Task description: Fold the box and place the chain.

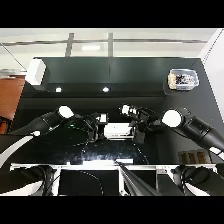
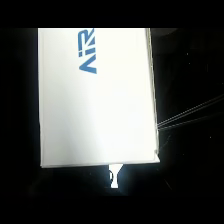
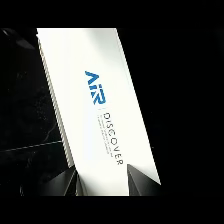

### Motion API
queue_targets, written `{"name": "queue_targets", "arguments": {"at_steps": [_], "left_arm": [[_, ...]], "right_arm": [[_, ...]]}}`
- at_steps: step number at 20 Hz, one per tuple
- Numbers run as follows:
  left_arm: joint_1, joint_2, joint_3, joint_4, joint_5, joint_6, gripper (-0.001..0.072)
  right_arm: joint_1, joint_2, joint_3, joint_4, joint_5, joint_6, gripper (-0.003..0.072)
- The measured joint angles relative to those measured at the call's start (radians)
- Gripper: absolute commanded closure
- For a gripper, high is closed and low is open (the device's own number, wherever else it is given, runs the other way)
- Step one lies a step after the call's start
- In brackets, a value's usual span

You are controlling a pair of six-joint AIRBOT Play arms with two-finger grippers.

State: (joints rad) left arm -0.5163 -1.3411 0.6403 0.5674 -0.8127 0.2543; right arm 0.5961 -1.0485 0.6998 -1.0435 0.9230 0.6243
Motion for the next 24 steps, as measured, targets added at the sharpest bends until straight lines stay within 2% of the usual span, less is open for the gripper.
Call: {"name": "queue_targets", "arguments": {"at_steps": [24], "left_arm": [[0.0,0.0,0.0,-0.003,-0.004,-0.003,0.0228]], "right_arm": [[0.0,0.01,0.002,-0.016,0.048,0.008,0.0289]]}}
